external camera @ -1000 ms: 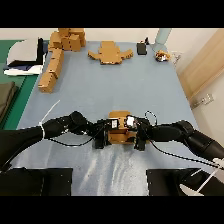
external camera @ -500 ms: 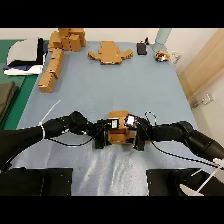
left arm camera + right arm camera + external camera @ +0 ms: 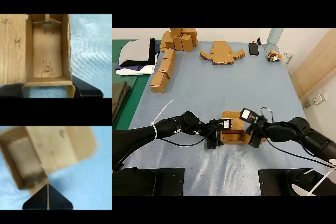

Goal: Fold the box.

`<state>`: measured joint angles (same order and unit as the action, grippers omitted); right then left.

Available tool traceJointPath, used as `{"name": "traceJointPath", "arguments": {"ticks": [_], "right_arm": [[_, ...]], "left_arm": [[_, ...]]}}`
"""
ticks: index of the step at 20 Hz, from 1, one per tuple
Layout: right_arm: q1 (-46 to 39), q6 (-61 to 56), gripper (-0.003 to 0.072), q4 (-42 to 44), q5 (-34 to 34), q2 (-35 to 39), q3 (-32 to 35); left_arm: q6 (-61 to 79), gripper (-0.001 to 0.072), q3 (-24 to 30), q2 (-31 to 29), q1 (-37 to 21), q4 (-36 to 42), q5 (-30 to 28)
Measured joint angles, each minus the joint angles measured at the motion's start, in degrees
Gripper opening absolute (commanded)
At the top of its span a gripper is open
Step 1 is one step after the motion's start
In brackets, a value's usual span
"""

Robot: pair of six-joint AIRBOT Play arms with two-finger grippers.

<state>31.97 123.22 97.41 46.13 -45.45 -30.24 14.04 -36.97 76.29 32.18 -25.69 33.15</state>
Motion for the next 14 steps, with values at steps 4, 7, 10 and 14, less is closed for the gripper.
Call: {"name": "traceJointPath", "arguments": {"ticks": [4,7,10,14], "right_arm": [[-4.4,-28.5,0.0006,-23.3,13.7,2.7,-3.5],[-12.9,-38.0,0.0006,-22.3,18.7,2.0,-2.2],[-18.8,-35.9,0.0006,-7.9,17.1,-0.3,1.2],[-21.6,-27.2,0.0005,9.2,14.6,-3.9,3.7]], "left_arm": [[0.0,0.0474,0.0,0.0,0.0,0.0,0.0],[0.0,0.0474,0.0,0.0,0.0,0.0,0.0],[0.0,0.0475,0.0,0.0,0.0,0.0,0.0],[0.0,0.0474,0.0,0.0,0.0,0.0,0.0]]}}
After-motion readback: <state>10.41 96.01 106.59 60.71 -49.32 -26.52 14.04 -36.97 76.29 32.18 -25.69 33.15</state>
